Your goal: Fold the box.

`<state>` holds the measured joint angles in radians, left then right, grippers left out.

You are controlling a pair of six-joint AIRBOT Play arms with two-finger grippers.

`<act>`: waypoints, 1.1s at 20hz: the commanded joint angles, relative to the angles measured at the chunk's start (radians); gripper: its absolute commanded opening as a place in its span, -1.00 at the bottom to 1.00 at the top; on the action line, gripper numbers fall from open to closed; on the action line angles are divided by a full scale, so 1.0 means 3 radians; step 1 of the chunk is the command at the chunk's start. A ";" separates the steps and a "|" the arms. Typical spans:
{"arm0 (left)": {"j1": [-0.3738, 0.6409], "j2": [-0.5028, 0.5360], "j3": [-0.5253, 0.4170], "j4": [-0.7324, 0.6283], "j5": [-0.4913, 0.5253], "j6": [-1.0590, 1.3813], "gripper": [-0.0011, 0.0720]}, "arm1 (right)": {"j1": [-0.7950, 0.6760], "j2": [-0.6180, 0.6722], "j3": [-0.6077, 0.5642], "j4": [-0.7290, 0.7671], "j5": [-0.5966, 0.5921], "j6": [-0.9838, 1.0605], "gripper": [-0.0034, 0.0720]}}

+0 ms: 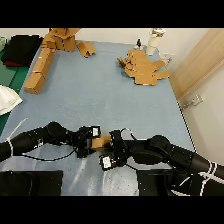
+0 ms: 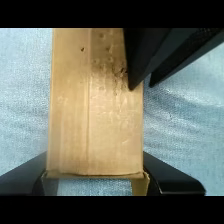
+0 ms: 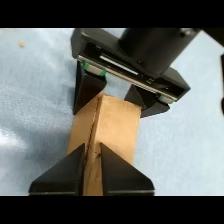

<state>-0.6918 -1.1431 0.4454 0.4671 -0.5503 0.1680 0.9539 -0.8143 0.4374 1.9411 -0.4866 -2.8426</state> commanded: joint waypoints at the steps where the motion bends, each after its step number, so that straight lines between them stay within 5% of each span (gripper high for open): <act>1: -0.0001 0.0000 0.0001 0.0000 0.0001 -0.0001 0.41 | 0.0003 0.0066 0.0008 0.0042 -0.0086 0.0000 -0.48; 5: -0.0001 0.0000 0.0001 0.0000 0.0001 0.0000 0.41 | -0.0146 0.0388 0.0131 -0.0248 -0.0161 0.0683 -0.48; 8: -0.0001 0.0000 0.0001 0.0000 0.0001 -0.0001 0.41 | -0.0375 0.0758 0.0270 -0.0860 -0.0509 0.2801 -0.51; 10: -0.0001 0.0000 0.0001 0.0001 0.0001 0.0000 0.41 | -0.0664 0.0955 0.0310 -0.1401 -0.1158 0.4824 -0.90; 11: -0.0001 0.0000 0.0001 0.0000 0.0001 -0.0001 0.41 | -0.0810 0.0998 0.0301 -0.1523 -0.1607 0.5449 -0.91; 14: -0.0001 0.0000 0.0001 0.0000 0.0001 -0.0001 0.41 | -0.1043 0.1012 0.0142 -0.0913 -0.2538 0.5844 -0.91; 16: -0.0001 0.0000 0.0001 0.0000 0.0001 0.0000 0.41 | -0.1026 0.1008 -0.0097 -0.0056 -0.2341 0.6069 -0.91; 18: -0.0001 0.0000 0.0001 0.0000 0.0001 0.0000 0.41 | -0.0899 0.1007 -0.0361 0.0724 -0.1737 0.6227 -0.90; 22: -0.0001 0.0000 0.0001 0.0001 0.0001 0.0000 0.41 | -0.0387 0.0987 -0.0488 0.1024 -0.0172 0.6250 -0.90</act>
<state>-0.6918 -1.1431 0.4454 0.4667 -0.5503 0.1677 0.7570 -0.5159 0.3264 2.1120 -0.8505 -1.0386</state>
